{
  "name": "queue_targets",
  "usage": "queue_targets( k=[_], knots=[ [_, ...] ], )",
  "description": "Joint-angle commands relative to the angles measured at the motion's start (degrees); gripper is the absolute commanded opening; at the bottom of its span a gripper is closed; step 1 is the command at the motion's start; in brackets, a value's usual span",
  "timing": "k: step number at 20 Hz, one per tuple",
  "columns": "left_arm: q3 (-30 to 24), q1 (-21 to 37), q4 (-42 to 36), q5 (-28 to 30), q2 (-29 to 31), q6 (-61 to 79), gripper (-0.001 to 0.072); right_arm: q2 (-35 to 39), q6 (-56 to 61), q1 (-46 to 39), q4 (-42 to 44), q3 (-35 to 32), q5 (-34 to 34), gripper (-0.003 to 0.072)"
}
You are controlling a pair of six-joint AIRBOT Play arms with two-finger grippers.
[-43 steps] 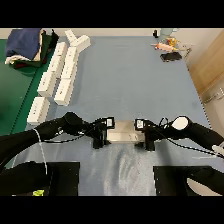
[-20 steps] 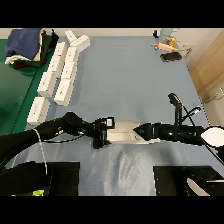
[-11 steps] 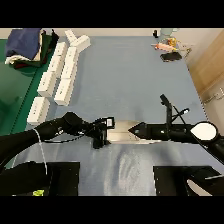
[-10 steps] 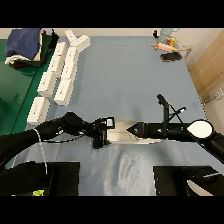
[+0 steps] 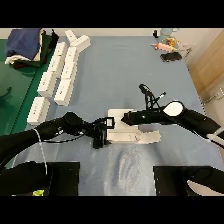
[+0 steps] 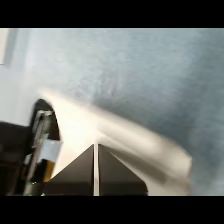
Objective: Fold the box.
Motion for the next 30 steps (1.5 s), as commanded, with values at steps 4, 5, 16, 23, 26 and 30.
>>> queue_targets(
  k=[4,5,16,23,26,30],
  knots=[
    [0.0,0.0,0.0,0.0,0.0,0.1,0.0481,-8.3,-7.2,0.1,-1.7,1.0,-0.2,0.0038],
    [0.0,0.0,0.0,0.0,0.0,0.1,0.048,-8.3,-7.8,0.1,-1.4,1.0,-0.3,0.0038],
    [0.0,0.0,0.0,0.0,0.0,0.1,0.0481,3.4,-8.3,0.1,-1.5,1.2,1.9,0.0038],
    [0.0,0.0,0.0,0.0,0.0,0.1,0.048,20.7,-11.3,0.1,-14.5,0.9,24.0,0.0045],
    [0.0,0.0,0.0,0.0,0.0,0.1,0.048,23.3,-11.3,0.1,-19.3,-0.1,29.7,0.0232],
    [0.0,0.0,0.0,0.0,0.0,0.1,0.048,23.4,-18.8,0.1,-24.1,-3.0,31.2,0.0426]
  ],
)
